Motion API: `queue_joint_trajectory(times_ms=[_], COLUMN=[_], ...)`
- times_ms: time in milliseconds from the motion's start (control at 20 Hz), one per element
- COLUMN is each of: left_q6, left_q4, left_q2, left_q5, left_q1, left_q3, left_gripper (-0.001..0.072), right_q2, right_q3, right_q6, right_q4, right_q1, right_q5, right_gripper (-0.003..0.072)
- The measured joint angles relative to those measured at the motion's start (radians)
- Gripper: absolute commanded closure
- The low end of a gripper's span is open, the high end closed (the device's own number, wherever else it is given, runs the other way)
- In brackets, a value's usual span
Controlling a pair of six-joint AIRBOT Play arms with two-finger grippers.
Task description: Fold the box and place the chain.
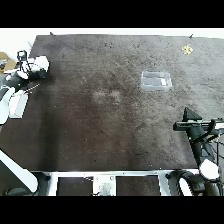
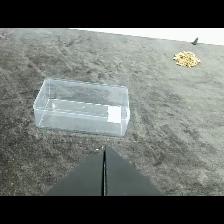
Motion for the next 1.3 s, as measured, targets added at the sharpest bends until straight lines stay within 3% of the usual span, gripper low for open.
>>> queue_joint_trajectory(times_ms=[250,350,700,1000,1050,1100,1300], left_q6=[-0.019,-0.015,-0.011,-0.011,-0.011,-0.012,-0.010], left_q4=[0.050,0.058,0.068,0.069,0.066,0.064,0.039], left_q2=[0.000,0.000,0.036,0.198,0.243,0.291,0.483], left_q5=[-0.003,-0.009,-0.023,-0.071,-0.087,-0.110,-0.199], left_q1=[0.005,0.005,0.006,0.006,0.006,0.006,0.006], left_q3=[0.000,0.000,0.010,0.025,0.026,0.027,0.016], left_gripper=[0.0690,-0.0001,0.0000,0.0012,0.0323,0.0692,0.0704], right_q2=[0.000,0.000,0.000,0.000,0.000,0.000,0.000], right_q3=[0.000,0.000,0.000,0.000,0.000,0.000,0.000], right_q6=[0.000,0.000,0.000,0.000,0.000,0.000,0.000], right_q4=[0.000,0.000,0.000,0.000,0.000,0.000,0.000], right_q1=[0.000,0.000,0.000,0.000,0.000,0.000,0.000], right_q5=[0.000,0.000,0.000,0.000,0.000,0.000,0.000], right_gripper=[0.0687,0.0687,0.0687,0.0688,0.0688,0.0687,0.0688])
